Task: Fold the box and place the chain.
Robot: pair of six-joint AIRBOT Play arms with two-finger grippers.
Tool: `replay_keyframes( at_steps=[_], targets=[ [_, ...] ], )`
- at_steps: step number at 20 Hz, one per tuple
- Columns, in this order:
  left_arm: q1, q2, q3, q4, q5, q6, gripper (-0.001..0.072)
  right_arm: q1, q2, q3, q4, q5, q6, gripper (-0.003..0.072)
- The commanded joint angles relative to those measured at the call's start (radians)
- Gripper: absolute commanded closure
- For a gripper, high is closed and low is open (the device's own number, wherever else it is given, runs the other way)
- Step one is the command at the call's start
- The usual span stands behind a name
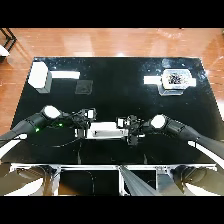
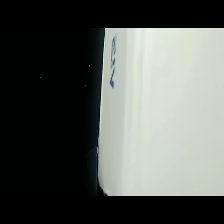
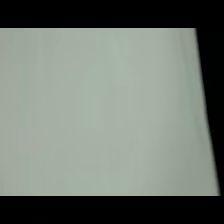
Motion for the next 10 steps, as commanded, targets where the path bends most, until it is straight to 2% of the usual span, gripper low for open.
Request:
replay_keyframes(
  at_steps=[1, 10],
  targets=[
    [0.0, 0.0, 0.0, 0.0, -0.002, 0.0, 0.068, -0.006, 0.002, 0.001, 0.004, 0.013, -0.002, 0.0113],
    [0.0, 0.0, 0.0, 0.0, -0.002, 0.0, 0.068, -0.005, -0.015, 0.001, 0.059, -0.012, -0.03, 0.0113]
  ],
)
